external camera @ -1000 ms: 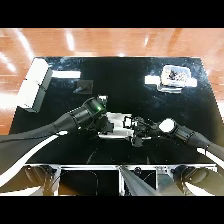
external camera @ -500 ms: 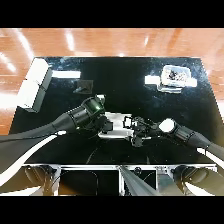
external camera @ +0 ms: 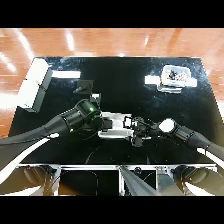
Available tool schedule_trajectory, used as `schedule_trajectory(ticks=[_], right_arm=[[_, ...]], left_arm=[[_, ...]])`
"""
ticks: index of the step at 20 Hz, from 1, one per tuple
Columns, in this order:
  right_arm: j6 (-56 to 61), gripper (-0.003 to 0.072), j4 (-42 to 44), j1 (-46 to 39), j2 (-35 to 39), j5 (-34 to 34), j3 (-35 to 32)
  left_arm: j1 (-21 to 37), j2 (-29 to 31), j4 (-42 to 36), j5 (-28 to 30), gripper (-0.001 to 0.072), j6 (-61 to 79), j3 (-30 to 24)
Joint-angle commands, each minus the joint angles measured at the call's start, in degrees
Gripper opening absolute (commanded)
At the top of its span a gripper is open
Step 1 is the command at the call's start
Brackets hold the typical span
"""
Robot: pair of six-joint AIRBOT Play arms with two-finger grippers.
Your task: Fold the box and place the chain.
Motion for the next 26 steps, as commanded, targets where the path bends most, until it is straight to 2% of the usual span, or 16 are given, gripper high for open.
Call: schedule_trajectory(ticks=[1, 26], right_arm=[[0.0, 0.0259, 0.0, 0.0, 0.0, 0.0, 0.0], [0.0, 0.0259, 0.0, 0.0, 0.0, 0.0, 0.0]], left_arm=[[0.4, -0.5, -0.3, -0.6, 0.0438, -0.1, -0.2], [0.8, -3.3, -2.1, -0.8, 0.0433, 1.3, -0.2]])
